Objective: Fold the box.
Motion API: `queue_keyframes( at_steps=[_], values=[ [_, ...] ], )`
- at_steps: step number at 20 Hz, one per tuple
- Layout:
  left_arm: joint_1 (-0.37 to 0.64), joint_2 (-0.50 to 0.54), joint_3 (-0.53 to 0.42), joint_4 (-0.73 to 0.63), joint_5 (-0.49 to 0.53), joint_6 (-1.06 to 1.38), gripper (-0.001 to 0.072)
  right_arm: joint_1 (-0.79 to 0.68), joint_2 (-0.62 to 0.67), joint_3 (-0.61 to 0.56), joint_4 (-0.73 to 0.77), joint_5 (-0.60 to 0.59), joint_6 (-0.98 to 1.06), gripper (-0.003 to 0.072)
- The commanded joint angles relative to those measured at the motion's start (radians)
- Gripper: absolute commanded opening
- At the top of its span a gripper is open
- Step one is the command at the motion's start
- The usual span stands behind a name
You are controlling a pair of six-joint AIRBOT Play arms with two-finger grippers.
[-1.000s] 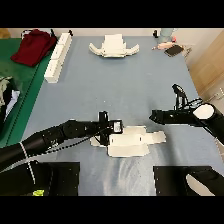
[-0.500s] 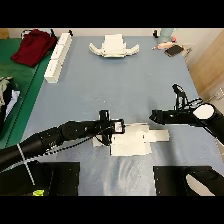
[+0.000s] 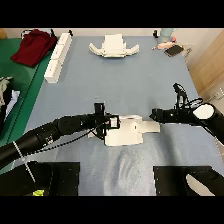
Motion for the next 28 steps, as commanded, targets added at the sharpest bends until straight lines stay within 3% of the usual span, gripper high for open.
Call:
queue_keyframes(
  at_steps=[1,10,20,24,28],
  values=[
    [-0.016,-0.001,-0.005,0.022,0.039,-0.001,0.0011,0.0,0.0,0.001,0.0,-0.078,0.02,0.0001],
    [-0.124,-0.027,-0.073,-0.02,0.21,-0.037,0.001,0.0,0.0,0.001,0.0,-0.101,0.024,0.0001],
    [-0.174,-0.094,-0.09,-0.02,0.207,-0.126,0.0011,0.0,0.001,0.001,0.001,-0.098,0.024,0.0001],
    [-0.192,-0.095,-0.09,-0.02,0.122,-0.151,0.0012,0.0,0.001,0.001,0.001,-0.098,0.024,0.0001],
    [-0.188,-0.06,-0.075,-0.02,0.116,-0.151,0.0016,0.0,0.001,0.001,0.001,-0.098,0.023,0.0001]
  ],
)
